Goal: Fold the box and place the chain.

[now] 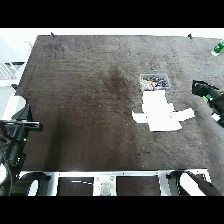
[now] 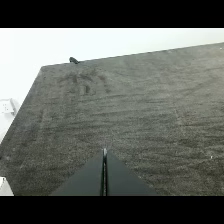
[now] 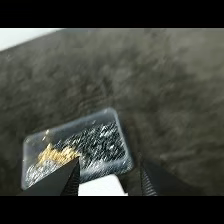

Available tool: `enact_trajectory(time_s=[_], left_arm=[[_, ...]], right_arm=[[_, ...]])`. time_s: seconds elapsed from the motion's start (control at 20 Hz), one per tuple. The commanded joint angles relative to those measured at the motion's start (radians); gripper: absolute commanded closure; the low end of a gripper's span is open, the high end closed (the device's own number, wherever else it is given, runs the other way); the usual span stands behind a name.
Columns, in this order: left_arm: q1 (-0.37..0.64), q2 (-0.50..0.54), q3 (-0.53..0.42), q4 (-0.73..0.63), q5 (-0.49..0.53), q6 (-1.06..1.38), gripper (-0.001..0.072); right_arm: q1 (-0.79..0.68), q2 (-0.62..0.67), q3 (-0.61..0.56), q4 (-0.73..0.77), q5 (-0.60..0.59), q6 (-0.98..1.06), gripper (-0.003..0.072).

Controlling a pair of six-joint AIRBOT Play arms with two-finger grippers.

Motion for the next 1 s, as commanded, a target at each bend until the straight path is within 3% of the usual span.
enact_trajectory(time_s=[0.0, 0.15, 0.35, 0.65, 0.95], left_arm=[[0.0, 0.0, 0.0, 0.0, 0.0, 0.0, 0.0687], [0.0, 0.0, 0.0, 0.0, 0.0, 0.0, 0.0687], [0.0, 0.0, 0.0, 0.0, -0.001, 0.0, 0.0687], [0.0, 0.0, 0.0, 0.0, 0.0, 0.0, 0.0687], [0.0, 0.0, 0.0, 0.0, 0.0, 0.0, 0.0687]], right_arm=[[-0.252, -0.303, 0.252, -0.391, 0.602, 0.367, 0.0248], [-0.322, -0.406, 0.452, -0.513, 0.777, 0.43, 0.0208], [-0.285, -0.454, 0.632, -0.868, 0.806, 0.496, 0.0204], [-0.268, -0.574, 0.663, -0.961, 0.955, 0.461, 0.017], [-0.2, -0.681, 0.663, -0.967, 1.0, 0.421, 0.0172]])
